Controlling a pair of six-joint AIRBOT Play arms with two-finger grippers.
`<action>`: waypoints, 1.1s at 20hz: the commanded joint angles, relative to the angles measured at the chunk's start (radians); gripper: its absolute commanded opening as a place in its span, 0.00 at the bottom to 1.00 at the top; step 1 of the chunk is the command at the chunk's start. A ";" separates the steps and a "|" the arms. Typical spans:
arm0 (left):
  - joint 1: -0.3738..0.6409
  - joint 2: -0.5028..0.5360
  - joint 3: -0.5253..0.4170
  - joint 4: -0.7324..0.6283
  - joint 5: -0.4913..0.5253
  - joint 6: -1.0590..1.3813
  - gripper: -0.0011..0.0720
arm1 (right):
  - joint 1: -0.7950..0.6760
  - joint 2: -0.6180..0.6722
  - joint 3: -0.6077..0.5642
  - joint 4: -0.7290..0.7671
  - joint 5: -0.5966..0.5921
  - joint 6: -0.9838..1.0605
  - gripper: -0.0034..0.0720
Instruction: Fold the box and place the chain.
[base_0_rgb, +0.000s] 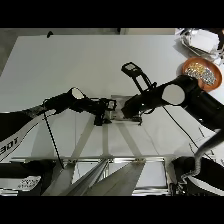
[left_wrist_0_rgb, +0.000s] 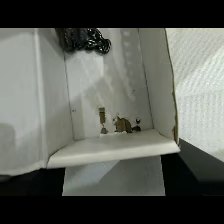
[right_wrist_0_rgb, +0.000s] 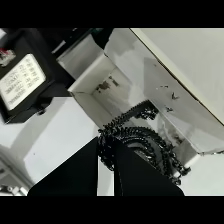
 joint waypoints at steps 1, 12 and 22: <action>0.001 0.000 0.001 0.000 0.000 0.000 0.39 | 0.001 -0.084 -0.014 0.000 -0.027 0.000 0.06; 0.001 0.000 0.001 0.000 0.000 0.000 0.39 | 0.001 -0.207 -0.015 0.011 -0.026 0.001 0.13; 0.001 0.000 0.001 0.000 0.000 0.000 0.39 | -0.053 -0.106 0.029 -0.038 0.167 0.030 0.47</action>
